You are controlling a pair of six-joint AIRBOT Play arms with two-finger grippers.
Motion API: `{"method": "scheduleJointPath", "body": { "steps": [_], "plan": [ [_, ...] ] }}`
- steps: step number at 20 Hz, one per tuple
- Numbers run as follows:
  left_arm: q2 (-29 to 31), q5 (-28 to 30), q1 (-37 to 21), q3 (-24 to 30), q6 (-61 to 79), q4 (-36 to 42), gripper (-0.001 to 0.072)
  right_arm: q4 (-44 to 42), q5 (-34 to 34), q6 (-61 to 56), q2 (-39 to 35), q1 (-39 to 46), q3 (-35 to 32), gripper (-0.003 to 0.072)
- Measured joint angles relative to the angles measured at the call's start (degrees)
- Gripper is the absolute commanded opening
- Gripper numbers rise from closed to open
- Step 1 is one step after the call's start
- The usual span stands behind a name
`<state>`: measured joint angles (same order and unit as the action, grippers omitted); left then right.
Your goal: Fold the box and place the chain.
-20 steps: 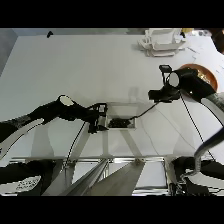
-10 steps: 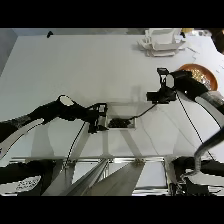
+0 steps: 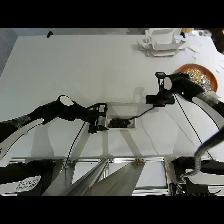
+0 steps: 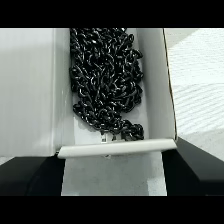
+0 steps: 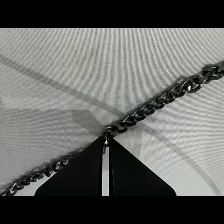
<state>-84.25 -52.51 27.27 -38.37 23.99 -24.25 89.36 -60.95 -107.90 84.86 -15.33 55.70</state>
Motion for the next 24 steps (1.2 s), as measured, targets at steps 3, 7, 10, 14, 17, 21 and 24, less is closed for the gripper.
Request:
{"method": "scheduleJointPath", "body": {
  "steps": [3,7,10,14,17,21,24],
  "plan": [
    [0.0,0.0,0.0,0.0,0.0,0.0,0.0192,0.3,-0.1,1.5,-2.7,0.0,-0.2,0.0019],
    [0.0,0.0,0.0,0.0,0.0,0.0,0.0192,0.5,-1.6,4.0,-10.4,0.0,-0.2,0.0019],
    [0.0,0.0,0.0,0.0,0.0,0.0,0.0192,-0.9,-4.4,6.8,-17.9,-0.2,-0.2,0.0019],
    [0.0,0.0,0.0,0.0,0.0,0.0,0.0192,-5.5,-7.3,10.5,-27.3,-3.9,-0.2,0.0020],
    [0.0,0.0,0.0,0.0,0.0,0.0,0.0192,-8.0,-8.0,11.6,-32.1,-9.4,-0.2,0.0020],
    [0.0,0.0,0.0,0.0,0.0,0.0,0.0192,-9.4,-8.1,12.0,-35.0,-17.2,-0.2,0.0020],
    [0.0,0.0,0.0,0.0,0.0,0.0,0.0192,-10.3,-5.2,12.1,-35.7,-22.4,-0.2,0.0020]
  ]
}}
